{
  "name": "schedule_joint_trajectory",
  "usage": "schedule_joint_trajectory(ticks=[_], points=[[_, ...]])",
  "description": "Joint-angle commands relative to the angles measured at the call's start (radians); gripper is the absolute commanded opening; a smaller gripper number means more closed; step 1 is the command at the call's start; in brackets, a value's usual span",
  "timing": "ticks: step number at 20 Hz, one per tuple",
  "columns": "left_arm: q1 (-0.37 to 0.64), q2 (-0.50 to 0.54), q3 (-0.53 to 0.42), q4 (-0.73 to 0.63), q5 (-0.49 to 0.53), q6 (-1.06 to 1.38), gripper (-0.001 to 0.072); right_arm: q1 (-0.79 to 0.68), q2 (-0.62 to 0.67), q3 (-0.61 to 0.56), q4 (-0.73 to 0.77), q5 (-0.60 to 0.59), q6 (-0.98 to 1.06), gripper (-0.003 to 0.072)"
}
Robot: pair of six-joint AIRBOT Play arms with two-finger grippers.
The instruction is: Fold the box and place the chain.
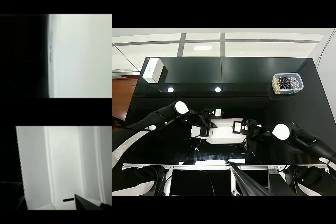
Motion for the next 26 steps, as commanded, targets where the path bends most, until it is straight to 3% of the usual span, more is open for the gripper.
schedule_joint_trajectory(ticks=[1,10,13,16,19,26], points=[[0.000,-0.001,0.000,0.001,-0.001,0.003,0.0032,-0.029,0.061,0.005,-0.044,-0.029,0.038,0.0658],[0.000,-0.001,0.000,0.000,-0.004,0.003,0.0032,-0.074,0.081,0.005,-0.059,-0.108,0.056,0.0658],[0.000,-0.001,0.000,0.000,-0.003,0.003,0.0032,-0.074,0.064,0.003,-0.047,-0.083,0.051,0.0659],[0.000,-0.001,0.000,0.000,-0.003,0.003,0.0032,-0.074,0.037,0.004,0.051,-0.119,-0.082,0.0659],[0.000,-0.001,0.000,0.000,-0.003,0.003,0.0032,-0.074,-0.004,0.004,0.184,-0.084,-0.199,0.0659],[0.000,-0.001,0.000,0.000,0.000,0.003,0.0031,-0.074,-0.116,0.003,0.281,-0.008,-0.375,0.0659]])
